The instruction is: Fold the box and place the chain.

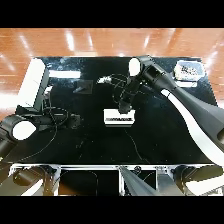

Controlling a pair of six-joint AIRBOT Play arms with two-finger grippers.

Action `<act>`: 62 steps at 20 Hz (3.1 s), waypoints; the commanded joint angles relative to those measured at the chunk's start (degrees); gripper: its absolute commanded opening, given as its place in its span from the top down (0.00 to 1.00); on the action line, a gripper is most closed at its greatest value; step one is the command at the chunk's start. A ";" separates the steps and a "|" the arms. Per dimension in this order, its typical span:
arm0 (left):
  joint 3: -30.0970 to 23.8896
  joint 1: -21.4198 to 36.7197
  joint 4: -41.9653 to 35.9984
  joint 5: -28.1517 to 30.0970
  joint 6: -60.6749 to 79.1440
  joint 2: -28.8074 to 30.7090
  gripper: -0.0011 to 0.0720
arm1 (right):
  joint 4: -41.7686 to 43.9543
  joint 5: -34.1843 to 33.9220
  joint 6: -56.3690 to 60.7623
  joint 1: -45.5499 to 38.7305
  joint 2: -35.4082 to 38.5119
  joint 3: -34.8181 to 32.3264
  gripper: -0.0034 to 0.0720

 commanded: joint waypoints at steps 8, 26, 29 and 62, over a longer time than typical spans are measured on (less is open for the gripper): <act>-0.02 -0.04 0.04 0.09 0.00 -0.04 0.29 | -0.83 -1.55 1.01 0.94 -0.02 -1.75 0.56; -0.02 -0.04 0.02 0.13 0.02 -0.04 0.29 | 0.11 -0.55 1.57 0.94 -0.09 -3.96 0.56; -0.02 -0.04 0.02 0.15 0.00 -0.04 0.29 | 0.11 -0.42 1.92 0.94 -0.07 -3.96 0.54; -0.02 0.02 -0.07 7.72 6.47 -1.36 0.29 | 27.21 -49.05 65.44 -7.10 33.16 -51.93 0.91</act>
